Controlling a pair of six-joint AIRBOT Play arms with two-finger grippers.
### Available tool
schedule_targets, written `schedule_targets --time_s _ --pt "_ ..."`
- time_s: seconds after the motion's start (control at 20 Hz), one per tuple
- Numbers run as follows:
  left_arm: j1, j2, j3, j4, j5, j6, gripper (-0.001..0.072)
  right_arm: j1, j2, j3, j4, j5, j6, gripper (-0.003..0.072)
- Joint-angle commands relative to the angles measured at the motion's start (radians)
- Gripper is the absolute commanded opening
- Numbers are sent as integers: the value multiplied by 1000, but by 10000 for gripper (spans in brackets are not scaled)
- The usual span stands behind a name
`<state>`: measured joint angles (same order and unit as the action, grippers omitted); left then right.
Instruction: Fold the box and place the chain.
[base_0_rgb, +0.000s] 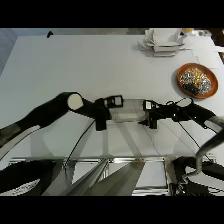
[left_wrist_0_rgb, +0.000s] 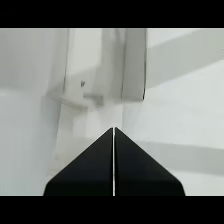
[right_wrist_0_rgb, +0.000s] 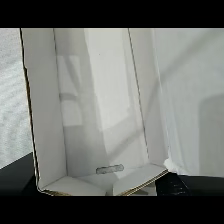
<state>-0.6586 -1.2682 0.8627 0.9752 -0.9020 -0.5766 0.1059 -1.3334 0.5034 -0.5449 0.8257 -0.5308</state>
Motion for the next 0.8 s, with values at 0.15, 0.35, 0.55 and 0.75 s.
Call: schedule_targets --time_s 0.15,0.35,0.55,0.75 --pt "142 84 -5 110 -132 -589 10 1 0 0 0 0 -2 548" --pt "197 19 -49 86 -89 -678 7 1 0 0 0 0 -2 548" --pt "202 -115 -59 -12 -7 -737 9 1 0 0 0 0 -2 548" --pt "180 -171 -59 -128 24 -732 11 1 0 0 0 0 -2 548"
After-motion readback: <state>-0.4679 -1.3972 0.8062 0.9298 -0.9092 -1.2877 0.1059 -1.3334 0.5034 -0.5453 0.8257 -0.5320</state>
